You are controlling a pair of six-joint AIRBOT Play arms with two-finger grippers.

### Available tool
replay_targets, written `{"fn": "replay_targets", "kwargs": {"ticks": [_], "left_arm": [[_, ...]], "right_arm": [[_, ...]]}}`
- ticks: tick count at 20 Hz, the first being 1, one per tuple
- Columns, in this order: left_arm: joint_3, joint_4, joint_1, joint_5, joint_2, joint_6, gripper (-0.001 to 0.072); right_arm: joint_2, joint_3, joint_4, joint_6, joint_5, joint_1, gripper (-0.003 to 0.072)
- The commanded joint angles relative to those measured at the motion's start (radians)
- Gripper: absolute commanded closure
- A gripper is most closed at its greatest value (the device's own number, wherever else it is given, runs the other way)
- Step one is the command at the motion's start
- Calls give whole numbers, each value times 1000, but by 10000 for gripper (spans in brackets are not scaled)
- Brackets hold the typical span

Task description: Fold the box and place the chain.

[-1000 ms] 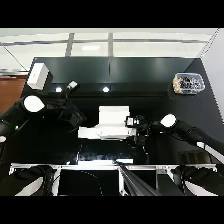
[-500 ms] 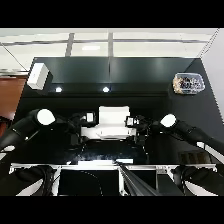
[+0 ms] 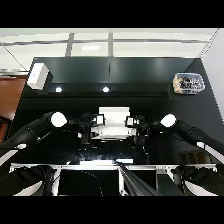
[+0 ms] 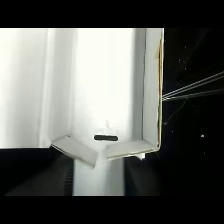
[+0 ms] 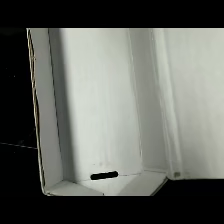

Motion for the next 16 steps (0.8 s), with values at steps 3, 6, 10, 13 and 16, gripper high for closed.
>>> {"fn": "replay_targets", "kwargs": {"ticks": [3, 6, 10, 13, 16], "left_arm": [[3, -26, -3, -45, -5, -20, 435], [2, -144, -3, -37, -16, -23, 435], [2, -307, -4, -30, -85, -16, 436], [3, -306, -3, -27, -103, -16, 437], [3, -293, -3, -24, -100, -16, 478]], "right_arm": [[0, 0, 0, 0, 0, 1, 460], [0, 0, 0, 0, 0, 1, 460], [0, 0, 0, 0, 0, 1, 460], [0, 0, 0, 0, 0, 1, 460], [0, 0, 0, 0, 0, 1, 460]]}}
